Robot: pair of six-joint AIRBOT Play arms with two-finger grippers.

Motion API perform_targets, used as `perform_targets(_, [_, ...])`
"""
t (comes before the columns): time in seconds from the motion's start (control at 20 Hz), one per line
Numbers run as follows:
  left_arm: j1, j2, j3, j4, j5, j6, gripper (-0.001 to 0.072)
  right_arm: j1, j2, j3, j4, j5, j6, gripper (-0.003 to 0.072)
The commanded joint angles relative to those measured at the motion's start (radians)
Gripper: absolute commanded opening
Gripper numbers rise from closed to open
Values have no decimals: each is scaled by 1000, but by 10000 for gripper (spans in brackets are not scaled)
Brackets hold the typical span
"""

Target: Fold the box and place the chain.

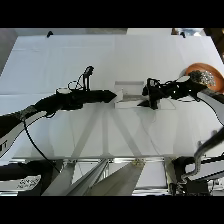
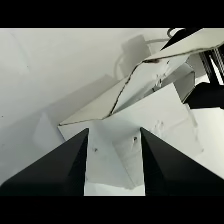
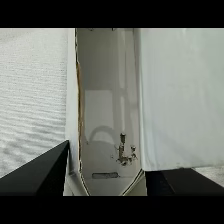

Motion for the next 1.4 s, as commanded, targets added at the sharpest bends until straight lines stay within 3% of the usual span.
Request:
perform_targets(0.0, [-17, -11, 14, 0, 17, -26, 378, 0, 0, 0, 0, 0, 0, 404])
perform_targets(0.15, [-35, -34, 37, 29, 18, -36, 378, 0, 0, 0, 0, 0, 0, 404])
perform_targets(0.4, [-48, -45, 103, 223, 24, -218, 378, 0, 0, 0, 0, 0, 0, 404])
perform_targets(0.65, [-54, -51, 105, 285, 47, -257, 378, 0, 0, 0, 0, 0, 0, 404])
perform_targets(1.35, [-56, -65, 105, 293, 138, -361, 355, 0, 0, 0, 0, 0, 0, 404])
